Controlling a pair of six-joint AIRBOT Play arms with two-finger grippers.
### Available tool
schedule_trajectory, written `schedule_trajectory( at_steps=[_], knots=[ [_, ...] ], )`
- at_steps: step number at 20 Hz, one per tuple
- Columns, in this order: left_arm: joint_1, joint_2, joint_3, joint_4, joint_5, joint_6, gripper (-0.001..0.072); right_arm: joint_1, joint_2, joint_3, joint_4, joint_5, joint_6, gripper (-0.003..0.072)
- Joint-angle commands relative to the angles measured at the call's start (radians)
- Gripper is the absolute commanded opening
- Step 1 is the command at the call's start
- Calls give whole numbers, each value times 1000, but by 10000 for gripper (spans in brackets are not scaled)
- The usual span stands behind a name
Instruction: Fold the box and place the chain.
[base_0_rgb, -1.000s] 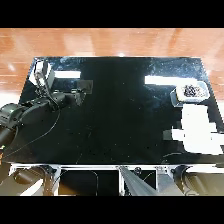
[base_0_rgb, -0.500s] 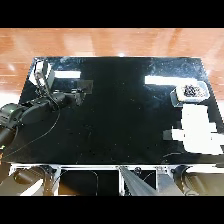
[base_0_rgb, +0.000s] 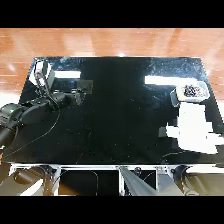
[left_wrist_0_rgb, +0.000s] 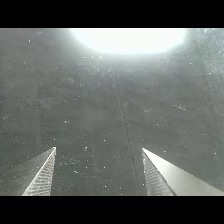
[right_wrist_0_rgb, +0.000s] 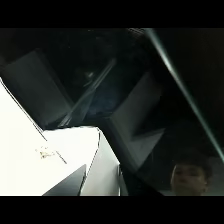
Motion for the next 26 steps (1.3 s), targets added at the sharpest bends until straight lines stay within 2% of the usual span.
schedule_trajectory(
  at_steps=[1,2,6,9,17,21,24,26],
  knots=[
    [0,-1,0,1,0,1,608,20,0,0,1,21,-17,141],
    [0,-1,0,1,0,1,608,31,0,0,1,31,-34,39],
    [0,-1,0,1,0,1,608,77,0,0,13,38,-33,39],
    [0,-1,0,1,0,1,607,123,5,-2,84,42,-33,39],
    [-1,-1,0,0,0,1,607,365,16,-85,174,48,-28,39],
    [0,-1,0,1,-1,1,608,532,16,-97,277,31,-5,39],
    [0,-1,0,1,-8,1,607,649,24,-97,456,19,-17,39],
    [0,-1,0,3,-25,2,607,741,67,-97,487,-31,-42,39]
  ],
)
